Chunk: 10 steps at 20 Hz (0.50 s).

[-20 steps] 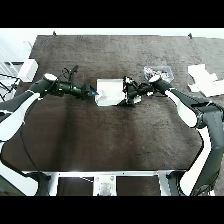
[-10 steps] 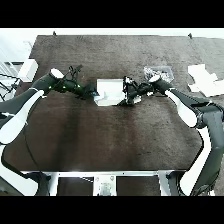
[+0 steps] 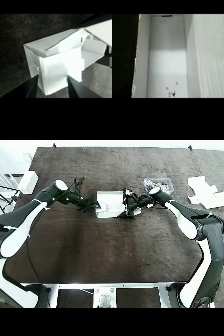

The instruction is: Fold the box and place the chain.

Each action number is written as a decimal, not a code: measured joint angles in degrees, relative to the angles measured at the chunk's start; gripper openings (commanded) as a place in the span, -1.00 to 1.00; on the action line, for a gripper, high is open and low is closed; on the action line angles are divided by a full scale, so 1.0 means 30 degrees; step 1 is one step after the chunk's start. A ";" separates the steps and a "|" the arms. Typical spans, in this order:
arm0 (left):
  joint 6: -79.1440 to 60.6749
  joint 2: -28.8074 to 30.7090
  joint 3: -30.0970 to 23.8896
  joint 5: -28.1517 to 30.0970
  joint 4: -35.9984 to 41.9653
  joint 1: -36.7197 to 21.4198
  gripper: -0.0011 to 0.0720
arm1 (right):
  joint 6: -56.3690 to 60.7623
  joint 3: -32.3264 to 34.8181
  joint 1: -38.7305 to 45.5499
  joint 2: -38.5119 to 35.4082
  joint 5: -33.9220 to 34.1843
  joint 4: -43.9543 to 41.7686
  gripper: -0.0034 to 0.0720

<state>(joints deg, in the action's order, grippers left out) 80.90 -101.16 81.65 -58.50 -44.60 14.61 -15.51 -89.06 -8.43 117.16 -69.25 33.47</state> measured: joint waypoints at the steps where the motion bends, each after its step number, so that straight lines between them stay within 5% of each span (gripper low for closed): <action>1: 0.0437 0.0000 0.0204 0.0000 -0.0408 0.0131 0.19 | 0.0000 0.0000 0.0000 0.0000 0.0000 0.0000 0.65; 10: 0.4452 0.0015 0.1311 0.0102 -0.4138 0.1311 0.19 | 0.0000 0.0000 0.0000 0.0000 0.0000 0.0000 0.65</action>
<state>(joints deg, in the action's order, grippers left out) 94.26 -101.12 85.58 -58.19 -57.01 18.55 -15.51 -89.06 -8.43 117.16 -69.25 33.47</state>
